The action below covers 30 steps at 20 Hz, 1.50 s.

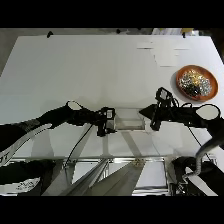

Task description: Fold the box and place the chain.

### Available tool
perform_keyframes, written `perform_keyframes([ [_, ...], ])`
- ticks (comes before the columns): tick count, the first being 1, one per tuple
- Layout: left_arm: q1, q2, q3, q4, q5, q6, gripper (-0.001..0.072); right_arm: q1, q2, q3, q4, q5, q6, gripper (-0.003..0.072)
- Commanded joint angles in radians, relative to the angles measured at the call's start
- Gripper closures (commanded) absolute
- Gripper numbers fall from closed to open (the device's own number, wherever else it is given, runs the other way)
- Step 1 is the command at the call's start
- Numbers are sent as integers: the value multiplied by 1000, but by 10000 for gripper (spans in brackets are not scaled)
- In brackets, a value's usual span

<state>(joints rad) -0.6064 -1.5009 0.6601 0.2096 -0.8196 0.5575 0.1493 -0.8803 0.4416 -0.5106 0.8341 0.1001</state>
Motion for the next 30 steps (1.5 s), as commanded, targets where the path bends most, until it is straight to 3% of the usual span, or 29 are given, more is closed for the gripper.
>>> perform_keyframes([
  [1, 0, 0, 1, 0, 0, 0, 497, 0, -116, 1, 43, -138, 92, 670],
  [5, 0, 0, 1, 0, 0, 0, 497, 0, -196, 1, -65, -113, 166, 670],
  [8, 0, 0, 1, 0, 0, 0, 497, 0, -195, 1, -50, -97, 171, 670],
  [13, 0, 0, 1, 0, 0, 0, 497, 0, -64, 2, -86, -33, 192, 670],
  [17, 0, 0, 1, 0, 0, 0, 497, 0, 103, 1, -306, 71, 83, 671],
  [21, 0, 0, 1, 0, 0, 0, 497, 0, 126, -9, -519, 199, -91, 670],
  [22, 0, 0, 1, 0, 0, 0, 497, 0, 119, -22, -525, 186, -106, 668],
  [24, 0, 0, 1, 0, 0, 0, 497, 0, 100, -49, -504, 143, -162, 556],
  [27, 0, 0, 1, 0, 0, 0, 497, 1, 60, -59, -486, 129, -235, 554],
  [30, 0, 0, 1, 0, 0, 0, 497, 1, 26, -60, -377, 100, -307, 554],
])
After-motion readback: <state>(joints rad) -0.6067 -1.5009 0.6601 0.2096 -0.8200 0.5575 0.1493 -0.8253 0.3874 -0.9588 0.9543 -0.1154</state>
